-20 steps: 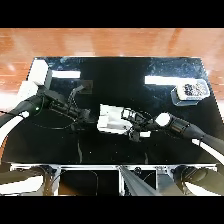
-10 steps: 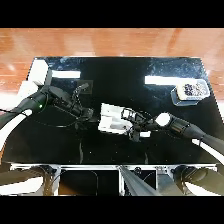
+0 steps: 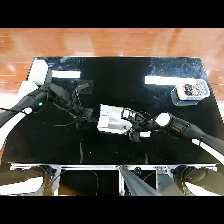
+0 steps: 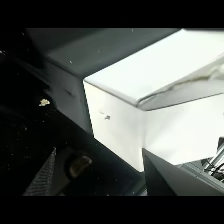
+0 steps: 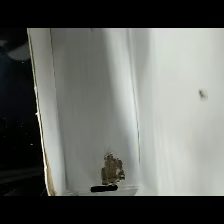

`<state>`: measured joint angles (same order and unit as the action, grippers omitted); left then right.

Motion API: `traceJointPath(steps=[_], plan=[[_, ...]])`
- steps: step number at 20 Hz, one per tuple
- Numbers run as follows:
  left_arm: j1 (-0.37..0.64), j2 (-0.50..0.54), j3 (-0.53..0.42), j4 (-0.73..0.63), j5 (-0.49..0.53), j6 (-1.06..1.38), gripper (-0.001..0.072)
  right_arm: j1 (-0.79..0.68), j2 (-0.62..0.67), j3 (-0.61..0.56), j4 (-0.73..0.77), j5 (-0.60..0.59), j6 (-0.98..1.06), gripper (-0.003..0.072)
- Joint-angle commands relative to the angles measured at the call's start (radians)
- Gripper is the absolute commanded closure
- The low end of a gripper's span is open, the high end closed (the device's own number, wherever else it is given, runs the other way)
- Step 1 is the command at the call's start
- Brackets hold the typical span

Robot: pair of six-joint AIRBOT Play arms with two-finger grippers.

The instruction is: Fold the box and place the chain.

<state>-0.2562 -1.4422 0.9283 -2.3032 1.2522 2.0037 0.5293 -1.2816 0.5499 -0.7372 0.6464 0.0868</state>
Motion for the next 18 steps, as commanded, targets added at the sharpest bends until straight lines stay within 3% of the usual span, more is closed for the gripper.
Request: traceJointPath(steps=[1, 9, 11, 14, 18], plan=[[0.006, 0.001, 0.023, 0.007, 0.031, -0.018, 0.0086, 0.001, -0.001, 0.000, 0.000, 0.001, 0.000, 0.0171], [-0.018, 0.001, 0.040, -0.035, 0.071, -0.018, 0.0085, 0.001, -0.001, 0.000, 0.000, 0.001, 0.000, 0.0172], [-0.044, 0.000, 0.040, -0.024, 0.041, -0.027, 0.0085, 0.001, -0.001, 0.000, 0.000, 0.002, 0.000, 0.0228], [-0.091, 0.000, 0.040, 0.071, -0.026, -0.089, 0.0085, 0.001, -0.001, 0.000, 0.000, 0.001, 0.000, 0.0227], [-0.112, 0.001, 0.040, 0.097, -0.070, -0.150, 0.0085, 0.001, -0.001, 0.000, 0.000, 0.001, 0.000, 0.0227]])
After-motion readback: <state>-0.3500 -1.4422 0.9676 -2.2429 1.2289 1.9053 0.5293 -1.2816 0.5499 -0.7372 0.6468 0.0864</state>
